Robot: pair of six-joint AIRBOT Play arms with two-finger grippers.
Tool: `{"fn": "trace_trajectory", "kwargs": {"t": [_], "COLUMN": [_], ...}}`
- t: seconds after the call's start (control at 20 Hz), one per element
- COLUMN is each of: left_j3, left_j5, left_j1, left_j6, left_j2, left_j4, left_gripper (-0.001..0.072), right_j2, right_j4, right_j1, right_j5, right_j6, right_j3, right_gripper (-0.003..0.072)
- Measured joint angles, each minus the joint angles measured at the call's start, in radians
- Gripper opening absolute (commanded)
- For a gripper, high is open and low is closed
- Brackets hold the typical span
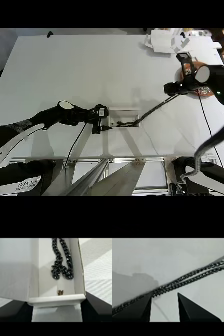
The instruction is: Fold the box and place the chain.
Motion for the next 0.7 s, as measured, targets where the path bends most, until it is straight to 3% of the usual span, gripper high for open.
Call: {"fn": "trace_trajectory", "kwargs": {"t": [0.3, 0.7], "left_j3": [0.0, 0.0], "left_j5": [0.0, 0.0], "left_j1": [0.0, 0.0], "left_j6": [0.0, 0.0], "left_j2": [0.0, 0.0], "left_j4": [0.0, 0.0], "left_gripper": [0.0137, 0.0137], "right_j2": [-0.127, -0.171], "right_j4": [0.04, 0.061], "right_j1": [-0.005, -0.006], "right_j5": [-0.022, -0.008], "right_j6": [-0.003, 0.027], "right_j3": [0.0, 0.0], "right_gripper": [0.0293, 0.029]}}
